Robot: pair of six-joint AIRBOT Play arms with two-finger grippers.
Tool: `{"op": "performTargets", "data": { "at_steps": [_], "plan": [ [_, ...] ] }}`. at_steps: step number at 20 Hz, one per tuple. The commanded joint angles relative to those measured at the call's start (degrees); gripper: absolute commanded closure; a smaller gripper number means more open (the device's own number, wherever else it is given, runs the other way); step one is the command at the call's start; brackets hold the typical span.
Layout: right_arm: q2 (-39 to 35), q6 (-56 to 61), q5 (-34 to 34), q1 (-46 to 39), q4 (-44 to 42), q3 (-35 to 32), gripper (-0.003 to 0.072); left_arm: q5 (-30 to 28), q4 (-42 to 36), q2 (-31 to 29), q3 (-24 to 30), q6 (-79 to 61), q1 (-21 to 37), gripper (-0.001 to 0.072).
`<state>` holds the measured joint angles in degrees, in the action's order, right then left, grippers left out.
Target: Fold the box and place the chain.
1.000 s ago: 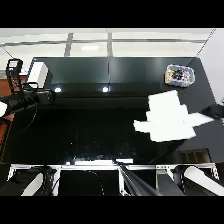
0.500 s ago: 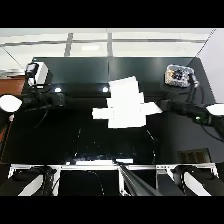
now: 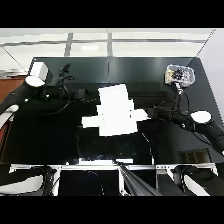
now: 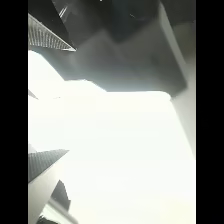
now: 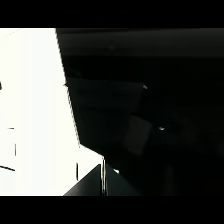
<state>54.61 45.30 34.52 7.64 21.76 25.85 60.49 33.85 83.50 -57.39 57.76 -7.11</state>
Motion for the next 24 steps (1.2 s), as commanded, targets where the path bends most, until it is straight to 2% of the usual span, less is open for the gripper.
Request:
{"op": "performTargets", "data": {
  "at_steps": [1,6,9,11,12,14,16,17,18,20,21,22,23,24],
  "plan": [
    [0.0,0.1,0.2,1.1,-0.1,-0.2,0.0669,6.4,-2.4,9.4,-7.2,-2.2,-0.9,0.0006],
    [0.0,0.1,0.2,1.1,-0.1,-0.2,0.0669,15.0,-3.0,18.5,-12.4,-3.9,-3.0,0.0006],
    [0.0,0.1,0.2,1.1,-0.1,-0.2,0.0669,23.3,-9.2,21.8,-13.9,-16.6,-4.2,0.0006],
    [0.0,0.1,0.4,1.1,-0.1,-0.2,0.0669,27.5,-9.4,22.8,-15.5,-19.7,-4.8,0.0025],
    [0.0,0.1,0.5,1.1,-0.1,-0.2,0.0669,28.1,-6.9,23.1,-16.7,-20.0,-4.9,0.0064],
    [0.0,0.1,0.7,1.1,-0.1,-0.2,0.0669,28.9,-1.2,23.3,-18.9,-20.0,-5.3,0.0235],
    [0.0,0.1,0.9,1.1,-0.1,-0.2,0.0669,29.7,-0.8,23.3,-19.4,-21.8,-5.4,0.0324],
    [0.0,0.1,0.9,1.1,-0.1,-0.2,0.0669,29.7,-0.9,23.3,-19.4,-22.1,-5.8,0.0329],
    [0.0,0.1,0.9,1.1,-0.1,-0.2,0.0669,29.8,-0.8,23.4,-19.4,-22.9,-5.9,0.0429],
    [0.0,0.1,0.9,1.1,-0.1,-0.2,0.0669,29.8,-0.9,23.5,-19.4,-22.9,-6.4,0.0455],
    [0.0,0.1,0.9,1.1,-0.1,-0.2,0.0669,29.8,-0.9,23.6,-19.4,-22.9,-6.6,0.0556],
    [0.0,0.1,0.9,1.1,-0.1,-0.2,0.0669,29.8,-0.8,23.9,-19.5,-22.9,-7.0,0.0578],
    [0.0,0.1,0.9,1.1,-0.1,-0.2,0.0664,29.8,-0.8,24.0,-19.5,-23.0,-7.1,0.0654],
    [0.0,0.1,0.7,1.0,0.4,-0.1,0.0445,29.9,-0.8,24.0,-19.5,-23.1,-7.1,0.0686]
  ]
}}
